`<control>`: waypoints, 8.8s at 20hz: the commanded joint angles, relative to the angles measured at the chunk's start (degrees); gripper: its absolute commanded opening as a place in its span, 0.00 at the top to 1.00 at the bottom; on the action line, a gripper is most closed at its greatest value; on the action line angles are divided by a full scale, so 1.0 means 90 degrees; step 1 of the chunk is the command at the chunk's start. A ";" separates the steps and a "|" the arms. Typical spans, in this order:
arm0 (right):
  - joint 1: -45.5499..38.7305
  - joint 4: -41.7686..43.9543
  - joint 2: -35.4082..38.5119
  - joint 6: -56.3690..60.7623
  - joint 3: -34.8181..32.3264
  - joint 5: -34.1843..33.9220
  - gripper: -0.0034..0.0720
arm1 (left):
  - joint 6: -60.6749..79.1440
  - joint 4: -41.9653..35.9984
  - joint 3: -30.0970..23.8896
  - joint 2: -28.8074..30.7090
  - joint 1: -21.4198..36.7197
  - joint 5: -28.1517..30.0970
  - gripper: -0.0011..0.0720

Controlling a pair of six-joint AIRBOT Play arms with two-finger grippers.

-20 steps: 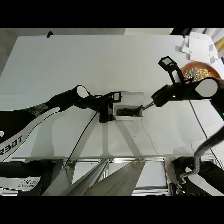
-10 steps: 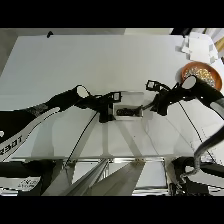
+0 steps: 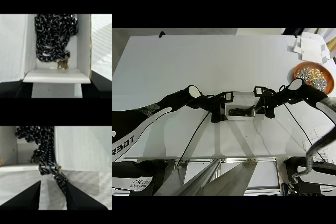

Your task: Fold the box and place the chain.

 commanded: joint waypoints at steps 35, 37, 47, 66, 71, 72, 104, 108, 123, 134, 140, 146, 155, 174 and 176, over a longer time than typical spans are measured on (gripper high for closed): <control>0.0194 0.1428 0.3599 0.1389 -0.0447 -0.0588 0.94 | 0.0000 0.0000 -0.0002 -0.0002 0.0005 0.0000 0.96; 0.0556 0.1746 0.3551 0.1719 -0.0447 -0.0631 0.94 | 0.0000 0.0002 -0.0002 -0.0002 0.0005 0.0002 0.96; 0.1736 0.1666 0.1938 0.3458 -0.0447 -0.1508 0.94 | 0.0000 0.0000 -0.0002 -0.0002 0.0005 0.0002 0.96; 0.1107 -0.0019 0.1399 0.4398 0.1610 0.1110 0.85 | 0.0000 0.0000 -0.0002 -0.0002 0.0005 0.0002 0.96; 0.0563 0.0078 0.1333 0.4194 0.1974 -0.0192 0.94 | 0.0000 0.0000 -0.0002 -0.0002 0.0005 0.0002 0.96; 0.0508 0.0080 0.1241 0.4204 0.1972 -0.0440 0.94 | 0.0000 0.0000 -0.0002 -0.0002 0.0005 0.0002 0.96; 0.1642 0.0279 0.0646 0.3242 0.1693 0.1365 0.55 | 0.0000 0.0000 -0.0002 -0.0002 0.0005 0.0000 0.96; 0.1914 -0.0187 0.0644 0.3257 0.1586 0.0850 0.55 | 0.0000 0.0000 -0.0002 -0.0002 0.0005 0.0002 0.96; 0.2249 -0.0532 0.0646 0.3470 0.1241 0.0590 0.82 | 0.0000 0.0000 -0.0002 -0.0002 0.0005 0.0002 0.96; 0.2283 -0.0729 0.0804 0.3483 0.1236 0.0206 0.83 | 0.0000 0.0002 -0.0002 -0.0002 0.0005 0.0002 0.96; 0.2283 -0.0855 0.0816 0.3606 0.1236 0.0046 0.89 | 0.0000 0.0000 -0.0002 -0.0002 0.0005 0.0002 0.96; 0.2283 -0.0828 0.0811 0.3604 0.1105 0.0078 0.88 | 0.0000 0.0000 -0.0002 -0.0002 0.0005 0.0002 0.96; 0.2514 -0.0714 0.0816 0.3606 0.0816 0.0119 0.63 | 0.0000 0.0000 -0.0002 -0.0002 0.0005 0.0005 0.96; 0.1319 0.2630 0.0374 0.2572 -0.0204 0.0265 0.94 | 0.0000 0.0002 -0.0002 -0.0002 0.0005 0.0002 0.96; 0.1326 0.2557 0.0313 0.2569 -0.0204 0.0282 0.94 | 0.0000 0.0000 -0.0002 -0.0002 0.0005 0.0002 0.96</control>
